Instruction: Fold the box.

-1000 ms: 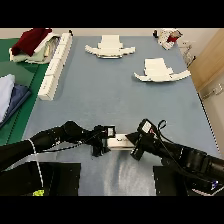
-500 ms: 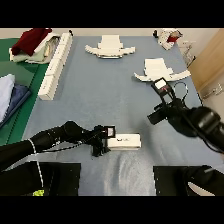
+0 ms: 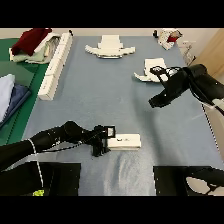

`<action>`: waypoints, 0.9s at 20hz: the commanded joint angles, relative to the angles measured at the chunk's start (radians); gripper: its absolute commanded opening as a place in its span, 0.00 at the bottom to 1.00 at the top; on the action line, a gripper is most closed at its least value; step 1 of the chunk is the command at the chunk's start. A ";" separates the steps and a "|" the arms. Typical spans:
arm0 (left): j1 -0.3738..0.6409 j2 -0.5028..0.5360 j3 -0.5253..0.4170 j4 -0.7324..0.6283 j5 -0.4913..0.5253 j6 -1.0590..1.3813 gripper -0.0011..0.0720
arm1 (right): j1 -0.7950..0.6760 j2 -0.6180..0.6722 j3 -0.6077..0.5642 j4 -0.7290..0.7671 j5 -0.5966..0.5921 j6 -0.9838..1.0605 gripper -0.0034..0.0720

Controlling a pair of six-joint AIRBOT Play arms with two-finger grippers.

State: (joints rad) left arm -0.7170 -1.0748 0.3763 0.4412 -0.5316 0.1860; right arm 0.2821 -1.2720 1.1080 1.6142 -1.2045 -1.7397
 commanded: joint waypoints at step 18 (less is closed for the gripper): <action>0.455 0.460 0.004 0.740 -0.204 -1.054 0.40 | -0.021 -0.106 0.078 0.152 -0.035 -0.102 0.05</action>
State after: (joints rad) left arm -0.4240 -0.7216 0.3794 0.8974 -0.5900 -0.5632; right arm 0.2619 -1.3773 1.1851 1.7653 -1.2392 -1.8412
